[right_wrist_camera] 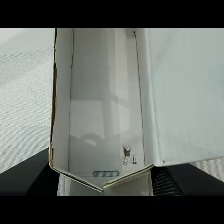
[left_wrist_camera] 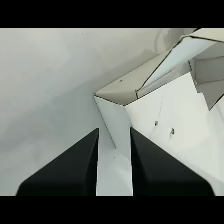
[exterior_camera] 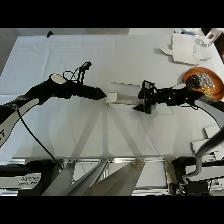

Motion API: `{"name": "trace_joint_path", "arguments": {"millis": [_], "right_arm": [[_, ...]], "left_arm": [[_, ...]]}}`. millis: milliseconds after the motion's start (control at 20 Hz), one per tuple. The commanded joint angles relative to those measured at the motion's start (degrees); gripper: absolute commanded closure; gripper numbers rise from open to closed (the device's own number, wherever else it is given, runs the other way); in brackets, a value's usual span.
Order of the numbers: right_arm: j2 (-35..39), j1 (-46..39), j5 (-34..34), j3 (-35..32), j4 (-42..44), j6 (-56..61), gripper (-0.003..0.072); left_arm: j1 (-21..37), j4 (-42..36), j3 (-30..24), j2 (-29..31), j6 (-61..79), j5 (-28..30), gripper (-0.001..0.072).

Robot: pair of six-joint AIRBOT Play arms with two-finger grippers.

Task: Fold the box and place the chain.

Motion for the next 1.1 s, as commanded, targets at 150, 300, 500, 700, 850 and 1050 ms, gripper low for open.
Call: {"name": "trace_joint_path", "arguments": {"millis": [150,300,500,700,850,1050], "right_arm": [[0.0,0.0,0.0,0.0,0.0,0.0,0.0170],[0.0,0.0,0.0,0.0,0.0,0.0,0.0170],[0.0,0.0,0.0,0.0,0.0,0.0,0.0170],[0.0,0.0,0.0,0.0,0.0,0.0,0.0170],[0.0,0.0,0.0,0.0,0.0,0.0,0.0170],[0.0,0.0,0.0,0.0,0.0,0.0,0.0170]], "left_arm": [[-0.2,-6.4,0.0,-1.1,6.9,-1.6,0.0412],[-1.3,-6.3,0.0,-2.8,6.5,-2.8,0.0413],[-2.5,-8.4,0.0,-3.9,4.3,-3.1,0.0413],[-2.5,-10.4,0.0,-3.9,4.1,-1.7,0.0414],[-2.9,-9.2,0.0,-4.0,1.6,-0.1,0.0414],[-3.4,-6.6,0.0,-3.9,-1.4,2.7,0.0413]]}}
